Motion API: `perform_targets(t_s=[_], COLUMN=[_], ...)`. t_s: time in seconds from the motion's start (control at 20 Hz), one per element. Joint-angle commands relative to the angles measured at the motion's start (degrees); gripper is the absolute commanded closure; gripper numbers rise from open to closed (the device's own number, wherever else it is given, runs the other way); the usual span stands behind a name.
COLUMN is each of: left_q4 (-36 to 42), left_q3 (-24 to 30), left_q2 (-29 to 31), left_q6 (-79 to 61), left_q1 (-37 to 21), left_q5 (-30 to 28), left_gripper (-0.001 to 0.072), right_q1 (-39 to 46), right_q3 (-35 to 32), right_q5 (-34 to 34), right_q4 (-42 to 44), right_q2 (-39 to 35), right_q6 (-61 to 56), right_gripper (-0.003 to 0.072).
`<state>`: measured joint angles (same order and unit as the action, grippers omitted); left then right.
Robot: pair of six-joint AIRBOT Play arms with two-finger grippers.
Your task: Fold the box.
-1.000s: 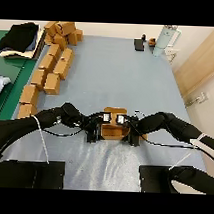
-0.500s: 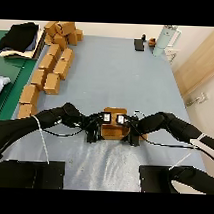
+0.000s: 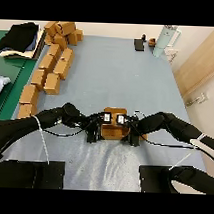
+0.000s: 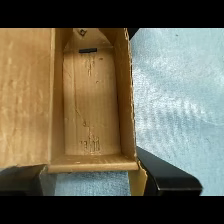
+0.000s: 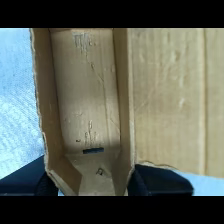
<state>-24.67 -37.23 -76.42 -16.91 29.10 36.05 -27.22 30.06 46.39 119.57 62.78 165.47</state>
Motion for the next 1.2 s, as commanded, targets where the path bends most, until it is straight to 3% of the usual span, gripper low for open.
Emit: perform_targets(t_s=[0.0,0.05,0.1,0.4,0.6,0.8,0.95,1.15], left_q4=[0.0,0.0,0.0,0.0,0.0,0.0,0.0,0.0], left_q3=[-0.07,-0.07,-0.07,-0.07,-0.07,-0.07,-0.07,-0.07], left_q2=[-0.02,-0.02,-0.02,-0.02,-0.02,-0.02,-0.02,-0.02], left_q6=[0.0,0.0,-0.02,-0.02,-0.02,0.0,-0.02,-0.02], left_q1=[-0.02,-0.02,-0.02,-0.02,-0.02,-0.02,-0.02,-0.02], left_q5=[0.04,0.04,0.04,0.04,0.04,0.04,0.04,0.04], left_gripper=[0.0245,0.0245,0.0245,0.0246,0.0245,0.0245,0.0245,0.0245], right_q1=[-0.02,-0.04,-0.02,0.07,0.04,0.04,-0.04,-0.04], right_q3=[0.09,0.09,0.09,0.09,0.09,0.09,-0.07,-0.37], right_q5=[-0.66,-0.24,0.28,3.3,9.81,12.52,12.35,10.97], right_q4=[0.87,0.76,0.44,-9.11,-17.4,-9.7,-1.38,1.01], right_q2=[-0.02,-0.11,-0.31,-6.93,-15.37,-22.82,-24.15,-21.53], right_q6=[0.02,0.02,-0.02,-10.64,-21.09,-28.41,-51.39,-69.77], right_gripper=[0.0223,0.0059,-0.0034,-0.0034,-0.0034,-0.0027,-0.0018,-0.0018])
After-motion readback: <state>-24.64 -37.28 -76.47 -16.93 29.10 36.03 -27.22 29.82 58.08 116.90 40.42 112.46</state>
